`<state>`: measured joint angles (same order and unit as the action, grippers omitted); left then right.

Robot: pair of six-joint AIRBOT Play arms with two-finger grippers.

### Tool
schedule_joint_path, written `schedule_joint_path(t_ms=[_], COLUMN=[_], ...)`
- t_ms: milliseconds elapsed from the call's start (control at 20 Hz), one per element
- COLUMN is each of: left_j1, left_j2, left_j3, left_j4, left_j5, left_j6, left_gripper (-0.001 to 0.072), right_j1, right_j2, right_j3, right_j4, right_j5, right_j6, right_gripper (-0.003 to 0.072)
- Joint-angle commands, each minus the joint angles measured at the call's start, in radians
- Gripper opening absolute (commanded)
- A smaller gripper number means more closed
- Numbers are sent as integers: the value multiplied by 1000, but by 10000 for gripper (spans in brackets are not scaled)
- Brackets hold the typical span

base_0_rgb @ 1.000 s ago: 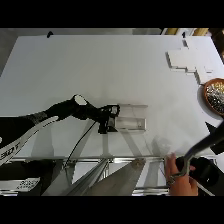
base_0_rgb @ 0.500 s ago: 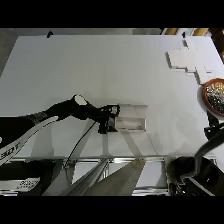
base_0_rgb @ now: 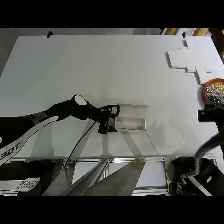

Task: Fold the box and place the chain.

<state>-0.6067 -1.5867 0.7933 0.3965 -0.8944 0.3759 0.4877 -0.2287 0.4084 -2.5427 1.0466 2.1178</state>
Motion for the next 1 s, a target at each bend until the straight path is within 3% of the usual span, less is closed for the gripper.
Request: schedule_joint_path(t_ms=[0,100,200,350,500,650,950], left_j1=[0,0,1,1,0,0,0], left_j2=[1,1,1,0,0,0,1], left_j3=[1,1,1,1,1,1,1], left_j4=[0,0,0,0,0,0,0], left_j5=[0,0,0,0,0,0,0], left_j6=[0,0,0,0,0,0,0], left_gripper=[34,34,34,34,34,34,34], right_j1=[-353,-623,-795,-771,-782,-833,-1012], right_j2=[-194,-339,-469,-569,-727,-887,-1070], right_j3=[8,47,89,93,164,332,577], right_j4=[61,262,504,553,589,660,866], right_j5=[-356,-561,-671,-798,-725,-608,-417], right_j6=[72,3,-198,-321,-317,-424,-639], right_gripper=[436,436,436,436,437,461,461])
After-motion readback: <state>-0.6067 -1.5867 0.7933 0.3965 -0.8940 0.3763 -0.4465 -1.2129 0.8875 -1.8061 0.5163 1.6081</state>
